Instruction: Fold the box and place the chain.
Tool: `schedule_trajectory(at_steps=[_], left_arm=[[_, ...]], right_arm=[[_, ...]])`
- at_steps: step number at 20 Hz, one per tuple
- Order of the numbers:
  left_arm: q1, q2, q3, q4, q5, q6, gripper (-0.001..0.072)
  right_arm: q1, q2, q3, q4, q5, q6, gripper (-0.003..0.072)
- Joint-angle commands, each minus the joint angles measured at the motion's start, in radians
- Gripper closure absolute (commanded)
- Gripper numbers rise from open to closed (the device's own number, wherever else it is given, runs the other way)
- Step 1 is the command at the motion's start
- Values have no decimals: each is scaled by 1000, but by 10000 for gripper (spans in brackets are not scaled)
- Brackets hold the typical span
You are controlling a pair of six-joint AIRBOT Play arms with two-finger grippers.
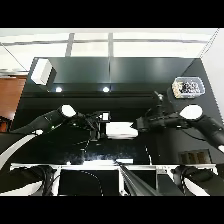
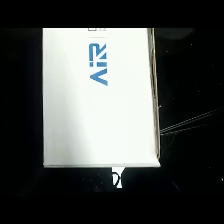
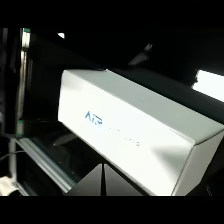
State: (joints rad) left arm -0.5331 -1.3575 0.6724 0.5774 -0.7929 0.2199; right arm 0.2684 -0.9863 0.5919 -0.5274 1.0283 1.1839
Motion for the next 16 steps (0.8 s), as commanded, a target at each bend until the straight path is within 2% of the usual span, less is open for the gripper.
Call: schedule_trajectory(at_steps=[1,4,8,11,16], left_arm=[[1,45,1,138,-1,-108,-8],[5,148,1,297,-54,-271,-8],[1,267,4,266,-93,-351,-7],[-74,228,65,192,-93,-385,-6],[-219,50,215,187,-14,-436,-6]], right_arm=[[-156,101,42,-25,158,-8,673],[-329,142,43,-59,209,-16,673],[-444,141,43,-97,213,-52,673],[-451,141,43,-111,199,-59,673],[-451,141,43,-121,201,-64,673]])
